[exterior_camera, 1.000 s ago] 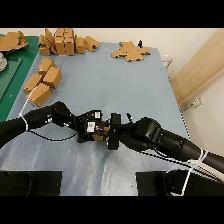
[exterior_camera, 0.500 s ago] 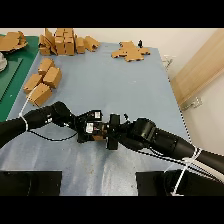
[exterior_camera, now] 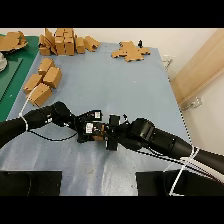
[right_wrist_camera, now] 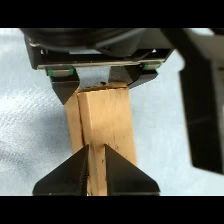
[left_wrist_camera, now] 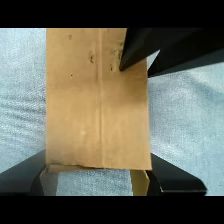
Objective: Fold the box.
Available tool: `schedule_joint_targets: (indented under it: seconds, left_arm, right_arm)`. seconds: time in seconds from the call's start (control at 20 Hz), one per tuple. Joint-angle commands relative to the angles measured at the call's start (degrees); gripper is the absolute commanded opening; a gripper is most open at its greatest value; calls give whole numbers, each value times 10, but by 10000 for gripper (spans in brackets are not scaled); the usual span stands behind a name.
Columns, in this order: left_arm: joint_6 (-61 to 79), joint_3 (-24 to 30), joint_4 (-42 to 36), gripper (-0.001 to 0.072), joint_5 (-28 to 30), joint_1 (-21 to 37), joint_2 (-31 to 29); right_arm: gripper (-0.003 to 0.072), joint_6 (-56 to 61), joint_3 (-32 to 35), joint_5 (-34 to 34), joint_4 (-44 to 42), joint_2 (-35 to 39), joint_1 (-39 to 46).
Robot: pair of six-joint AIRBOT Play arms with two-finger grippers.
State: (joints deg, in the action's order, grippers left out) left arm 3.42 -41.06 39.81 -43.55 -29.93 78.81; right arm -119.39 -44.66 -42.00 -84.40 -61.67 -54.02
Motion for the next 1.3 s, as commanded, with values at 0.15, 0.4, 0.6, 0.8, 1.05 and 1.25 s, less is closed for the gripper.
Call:
schedule_joint_targets:
  seconds: [0.15, 0.4, 0.6, 0.8, 1.05, 1.25]
  left_arm:
    - [0, 0, 0, 402, 0, 0, 0]
    - [0, 0, 0, 402, 0, 0, 0]
    - [0, 0, 0, 401, 0, 0, 0]
    - [0, 0, 0, 402, 0, 0, 0]
    - [0, 0, 0, 402, 0, 0, 0]
    - [0, 0, 0, 402, 0, 0, 0]
  right_arm:
    - [141, 0, 0, -7, -14, -10, 0]
    - [141, 0, 0, -5, -9, -10, 0]
    - [385, 0, 0, -7, -9, -2, 0]
    - [385, 5, 0, -10, -2, 44, 0]
    - [1, 280, 1, -97, 17, 123, 12]
    - [-3, 480, 89, -63, -160, 199, 74]
